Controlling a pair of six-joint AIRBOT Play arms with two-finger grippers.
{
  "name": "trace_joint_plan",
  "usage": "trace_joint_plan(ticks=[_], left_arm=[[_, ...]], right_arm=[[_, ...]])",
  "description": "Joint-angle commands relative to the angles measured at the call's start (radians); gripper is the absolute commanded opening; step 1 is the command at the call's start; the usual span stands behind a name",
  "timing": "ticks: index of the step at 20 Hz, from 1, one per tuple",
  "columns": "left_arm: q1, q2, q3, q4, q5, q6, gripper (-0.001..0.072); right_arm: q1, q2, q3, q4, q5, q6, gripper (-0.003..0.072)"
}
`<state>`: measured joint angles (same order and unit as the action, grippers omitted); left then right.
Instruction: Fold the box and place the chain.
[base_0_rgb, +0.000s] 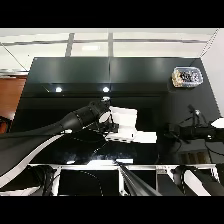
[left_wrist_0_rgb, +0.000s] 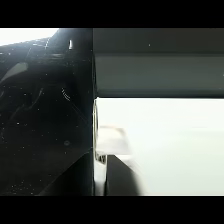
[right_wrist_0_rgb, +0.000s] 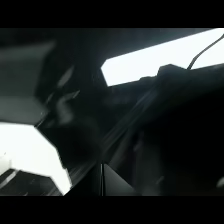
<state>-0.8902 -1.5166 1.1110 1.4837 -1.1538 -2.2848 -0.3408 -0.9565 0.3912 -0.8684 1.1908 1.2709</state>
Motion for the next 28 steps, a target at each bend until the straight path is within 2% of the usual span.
trace_joint_plan(ticks=[1,4,8,10,13,14,15,16,18,21,25,28], left_arm=[[0.000,0.001,0.000,0.000,0.001,0.000,0.0030],[0.001,0.001,0.000,0.000,0.001,0.000,0.0030],[0.001,0.001,0.000,0.000,0.001,0.000,0.0030],[0.001,0.001,0.000,-0.001,0.000,0.000,0.0030],[0.000,0.001,0.000,-0.001,0.000,0.000,0.0030],[0.000,0.001,0.000,-0.001,0.000,0.000,0.0030],[0.001,0.001,0.000,-0.001,0.000,0.000,0.0030],[0.001,0.001,0.000,-0.001,0.000,0.000,0.0030],[0.001,0.001,0.000,-0.002,0.000,0.000,0.0030],[0.001,0.001,0.000,-0.001,0.000,0.000,0.0030],[0.001,0.001,0.000,-0.001,0.000,0.000,0.0030],[0.001,0.001,0.000,-0.001,0.000,0.000,0.0030]], right_arm=[[0.042,-0.101,-0.032,0.088,0.056,-0.005,0.0015],[0.169,-0.189,-0.032,0.114,-0.006,-0.034,0.0016],[0.279,-0.256,-0.032,0.371,-0.023,-0.249,0.0016],[0.282,-0.256,-0.021,0.480,0.017,-0.356,0.0016],[0.282,-0.256,0.038,0.501,0.097,-0.457,0.0023],[0.282,-0.256,0.059,0.498,0.100,-0.456,0.0235],[0.282,-0.255,0.072,0.499,0.104,-0.455,0.0602],[0.283,-0.256,0.081,0.498,0.108,-0.456,0.0667],[0.289,-0.256,0.082,0.493,0.105,-0.439,0.0667],[0.359,-0.255,0.090,0.479,0.062,-0.308,0.0667],[0.558,-0.256,0.176,0.322,-0.078,-0.103,0.0667],[0.694,-0.256,0.252,0.156,-0.195,0.153,0.0667]])
